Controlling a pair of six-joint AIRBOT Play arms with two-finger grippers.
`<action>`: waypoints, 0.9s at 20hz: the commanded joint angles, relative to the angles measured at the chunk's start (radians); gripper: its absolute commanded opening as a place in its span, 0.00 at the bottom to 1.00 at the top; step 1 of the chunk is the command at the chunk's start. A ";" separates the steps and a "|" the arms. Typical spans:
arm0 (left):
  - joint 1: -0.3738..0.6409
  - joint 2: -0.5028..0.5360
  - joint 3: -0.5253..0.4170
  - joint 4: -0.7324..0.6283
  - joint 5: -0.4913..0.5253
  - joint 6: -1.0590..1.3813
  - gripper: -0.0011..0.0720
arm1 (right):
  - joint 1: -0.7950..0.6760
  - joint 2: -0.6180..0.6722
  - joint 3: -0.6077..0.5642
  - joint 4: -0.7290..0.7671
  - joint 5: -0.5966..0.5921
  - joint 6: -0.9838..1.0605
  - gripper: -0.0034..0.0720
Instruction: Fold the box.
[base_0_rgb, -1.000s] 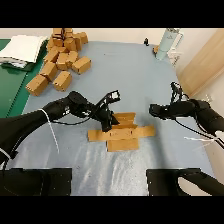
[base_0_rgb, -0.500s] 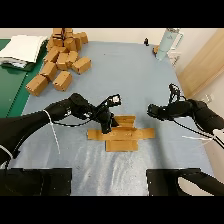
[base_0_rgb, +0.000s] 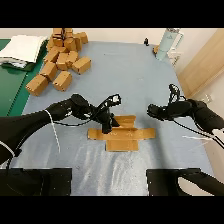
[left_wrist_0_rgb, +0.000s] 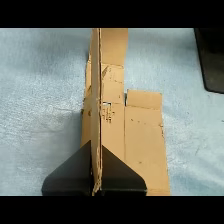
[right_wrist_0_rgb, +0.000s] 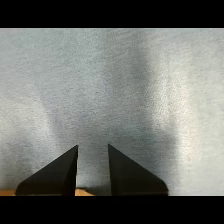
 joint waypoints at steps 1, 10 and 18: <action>0.008 0.000 -0.001 -0.005 0.006 -0.003 0.03 | 0.001 0.000 0.000 0.000 -0.001 0.000 0.42; 0.007 -0.001 0.000 -0.005 0.006 -0.003 0.03 | 0.152 0.129 0.001 -0.139 -0.243 -0.124 0.05; 0.007 -0.001 0.000 -0.006 0.005 -0.003 0.03 | 0.743 0.351 -0.167 -0.310 -0.216 -0.107 0.05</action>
